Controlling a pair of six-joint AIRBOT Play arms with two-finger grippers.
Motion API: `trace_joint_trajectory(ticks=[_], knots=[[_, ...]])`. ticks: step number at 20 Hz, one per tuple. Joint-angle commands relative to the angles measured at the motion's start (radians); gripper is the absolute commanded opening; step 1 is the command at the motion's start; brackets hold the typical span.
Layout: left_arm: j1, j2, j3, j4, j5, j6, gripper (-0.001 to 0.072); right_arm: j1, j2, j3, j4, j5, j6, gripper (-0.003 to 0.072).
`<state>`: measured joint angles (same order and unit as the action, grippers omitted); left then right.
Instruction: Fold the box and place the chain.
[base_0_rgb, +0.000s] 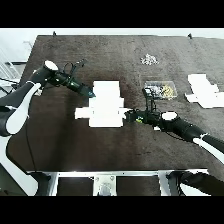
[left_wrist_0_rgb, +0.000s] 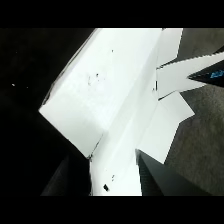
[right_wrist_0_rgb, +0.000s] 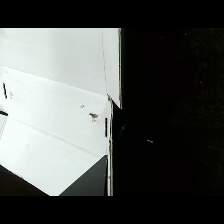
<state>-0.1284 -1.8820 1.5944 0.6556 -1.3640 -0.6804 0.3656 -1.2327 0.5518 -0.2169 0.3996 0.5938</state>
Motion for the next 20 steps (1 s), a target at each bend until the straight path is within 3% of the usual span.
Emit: trace_joint_trajectory(ticks=[1, 4, 13, 20], knots=[[-0.014, -0.023, 0.006, -0.004, -0.026, 0.006, 0.0494, 0.000, 0.000, 0.000, 0.000, 0.000, 0.000, 0.0010], [-0.016, -0.023, 0.009, -0.003, 0.015, 0.009, 0.0494, 0.000, 0.000, 0.000, 0.000, 0.000, 0.000, 0.0010], [-0.016, -0.026, 0.006, 0.017, -0.036, 0.008, 0.0492, 0.000, 0.000, 0.000, 0.001, 0.000, 0.000, 0.0010], [-0.016, -0.063, 0.008, -0.058, -0.046, 0.045, 0.0484, 0.000, 0.000, 0.000, 0.000, 0.000, 0.000, 0.0011]])
